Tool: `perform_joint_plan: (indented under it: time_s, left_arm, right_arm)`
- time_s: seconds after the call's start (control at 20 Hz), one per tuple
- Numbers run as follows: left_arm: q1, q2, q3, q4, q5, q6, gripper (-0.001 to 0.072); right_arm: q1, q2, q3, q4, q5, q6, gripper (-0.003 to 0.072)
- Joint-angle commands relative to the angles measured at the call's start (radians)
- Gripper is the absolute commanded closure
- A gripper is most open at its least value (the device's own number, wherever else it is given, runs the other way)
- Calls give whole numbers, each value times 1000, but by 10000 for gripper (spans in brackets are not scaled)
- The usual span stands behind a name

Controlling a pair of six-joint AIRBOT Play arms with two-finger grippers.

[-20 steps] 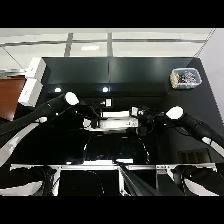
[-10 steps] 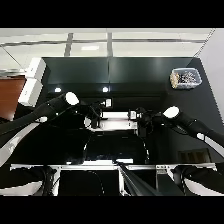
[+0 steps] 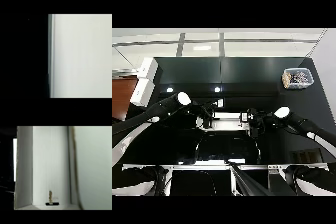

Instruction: Fold the box and place the chain.

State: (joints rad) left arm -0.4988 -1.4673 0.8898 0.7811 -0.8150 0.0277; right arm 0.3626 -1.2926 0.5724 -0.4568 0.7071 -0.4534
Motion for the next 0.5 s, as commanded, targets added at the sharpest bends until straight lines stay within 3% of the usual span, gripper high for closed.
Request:
perform_joint_plan:
  time_s: [0.0, 0.45]
  left_arm:
    - [0, -1, -1, 0, 0, -1, 684]
    - [0, -1, -1, 0, 0, -1, 684]
  right_arm:
    - [1, -2, 3, -17, -11, 22, -14]
    - [1, -3, 3, -32, -35, 64, -14]
